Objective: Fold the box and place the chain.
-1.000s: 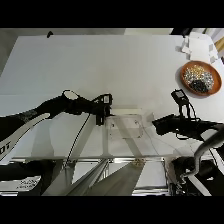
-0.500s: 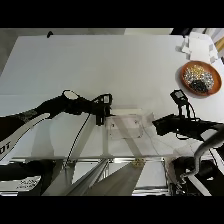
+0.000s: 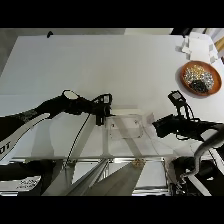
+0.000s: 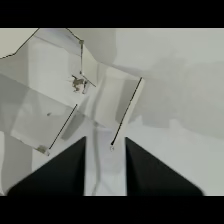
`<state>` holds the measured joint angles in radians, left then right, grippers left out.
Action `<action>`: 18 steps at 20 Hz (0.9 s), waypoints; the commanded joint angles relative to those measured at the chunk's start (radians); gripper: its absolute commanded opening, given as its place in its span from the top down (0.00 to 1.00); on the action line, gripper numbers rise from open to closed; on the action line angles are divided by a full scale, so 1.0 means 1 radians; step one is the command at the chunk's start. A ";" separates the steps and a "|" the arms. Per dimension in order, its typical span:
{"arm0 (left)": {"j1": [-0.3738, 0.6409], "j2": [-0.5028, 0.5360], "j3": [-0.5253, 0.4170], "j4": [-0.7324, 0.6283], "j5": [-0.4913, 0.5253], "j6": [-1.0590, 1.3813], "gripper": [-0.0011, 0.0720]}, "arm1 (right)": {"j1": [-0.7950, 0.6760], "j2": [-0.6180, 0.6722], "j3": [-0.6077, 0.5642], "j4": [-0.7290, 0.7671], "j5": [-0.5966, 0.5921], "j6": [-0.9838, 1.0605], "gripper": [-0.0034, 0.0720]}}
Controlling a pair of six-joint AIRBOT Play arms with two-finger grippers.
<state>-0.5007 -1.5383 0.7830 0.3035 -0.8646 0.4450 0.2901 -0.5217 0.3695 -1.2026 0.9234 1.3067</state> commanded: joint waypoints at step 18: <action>0.000 0.000 0.000 0.000 0.000 0.000 0.97 | 0.038 -0.005 0.000 0.160 0.168 -1.211 0.81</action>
<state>-0.5007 -1.5383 0.7830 0.3035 -0.8646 0.4454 0.3092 -0.5232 0.3695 -1.0557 1.0904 0.2321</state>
